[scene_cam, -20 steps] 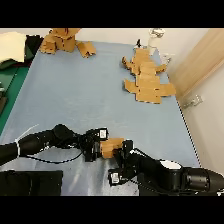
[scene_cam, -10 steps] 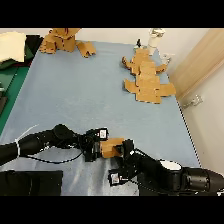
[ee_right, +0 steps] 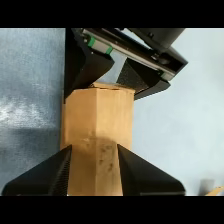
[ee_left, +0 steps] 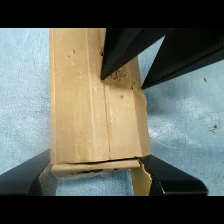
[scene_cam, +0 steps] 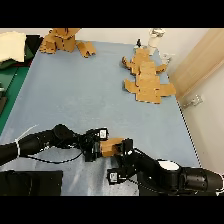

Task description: Fold the box.

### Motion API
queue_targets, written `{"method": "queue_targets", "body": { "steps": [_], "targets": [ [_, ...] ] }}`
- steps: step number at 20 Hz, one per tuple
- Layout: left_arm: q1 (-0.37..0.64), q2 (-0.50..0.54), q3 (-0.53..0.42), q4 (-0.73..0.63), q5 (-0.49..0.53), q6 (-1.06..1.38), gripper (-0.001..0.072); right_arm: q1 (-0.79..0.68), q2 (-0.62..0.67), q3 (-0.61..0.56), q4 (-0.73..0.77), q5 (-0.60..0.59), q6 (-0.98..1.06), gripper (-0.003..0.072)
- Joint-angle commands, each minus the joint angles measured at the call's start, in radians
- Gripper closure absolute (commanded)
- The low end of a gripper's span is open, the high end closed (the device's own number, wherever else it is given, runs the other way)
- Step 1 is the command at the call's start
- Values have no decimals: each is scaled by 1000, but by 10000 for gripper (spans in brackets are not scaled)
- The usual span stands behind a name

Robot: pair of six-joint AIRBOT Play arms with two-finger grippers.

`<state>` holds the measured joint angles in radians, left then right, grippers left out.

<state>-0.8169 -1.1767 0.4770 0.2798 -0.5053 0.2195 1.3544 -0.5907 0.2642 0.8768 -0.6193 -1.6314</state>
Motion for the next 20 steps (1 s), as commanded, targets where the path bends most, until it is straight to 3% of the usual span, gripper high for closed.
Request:
{"method": "queue_targets", "body": {
  "steps": [1,3,5,8,11,20],
  "targets": [
    [1,0,0,1,0,0,103,0,-2,0,-108,1,52,279],
    [1,0,0,1,0,0,103,0,0,1,-119,2,55,287],
    [1,0,0,1,0,0,103,6,0,2,-119,2,54,370],
    [1,0,0,1,0,0,103,6,0,14,-122,2,54,382],
    [1,0,0,1,0,0,103,6,0,15,-122,2,54,468],
    [1,0,0,1,0,0,103,6,0,34,-122,1,54,495]
  ]
}}
